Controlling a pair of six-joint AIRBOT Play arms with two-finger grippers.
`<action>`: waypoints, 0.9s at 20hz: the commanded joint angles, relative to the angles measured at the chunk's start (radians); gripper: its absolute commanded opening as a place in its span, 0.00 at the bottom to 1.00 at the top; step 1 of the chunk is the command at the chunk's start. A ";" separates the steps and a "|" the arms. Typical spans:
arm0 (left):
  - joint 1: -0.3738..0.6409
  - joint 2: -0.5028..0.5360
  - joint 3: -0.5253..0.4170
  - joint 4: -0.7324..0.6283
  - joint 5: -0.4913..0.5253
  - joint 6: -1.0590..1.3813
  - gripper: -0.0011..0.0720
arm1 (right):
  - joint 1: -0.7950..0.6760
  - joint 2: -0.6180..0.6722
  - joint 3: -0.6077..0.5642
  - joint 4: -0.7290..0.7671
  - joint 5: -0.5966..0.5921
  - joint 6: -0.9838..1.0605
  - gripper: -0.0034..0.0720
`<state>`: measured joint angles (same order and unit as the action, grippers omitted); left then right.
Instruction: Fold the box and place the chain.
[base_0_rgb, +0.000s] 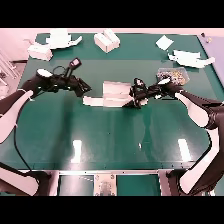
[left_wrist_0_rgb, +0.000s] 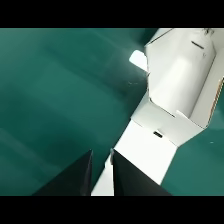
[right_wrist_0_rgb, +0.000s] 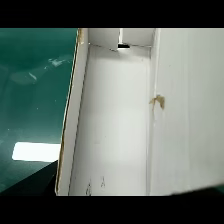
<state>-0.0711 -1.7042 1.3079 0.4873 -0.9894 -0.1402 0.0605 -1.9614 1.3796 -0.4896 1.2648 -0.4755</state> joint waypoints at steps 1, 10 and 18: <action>0.080 0.003 0.000 0.007 -0.109 -0.264 0.25 | 0.000 0.000 0.000 0.000 0.000 0.000 0.79; 0.143 0.003 -0.002 0.135 -0.179 -0.669 0.04 | 0.000 0.000 0.000 0.000 0.001 0.000 0.79; 0.143 -0.067 -0.002 0.164 -0.170 -0.814 0.04 | 0.000 0.000 0.000 0.000 0.000 0.000 0.79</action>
<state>0.0708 -1.7397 1.3060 0.6701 -1.1419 -0.9039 0.0605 -1.9614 1.3800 -0.4892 1.2648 -0.4755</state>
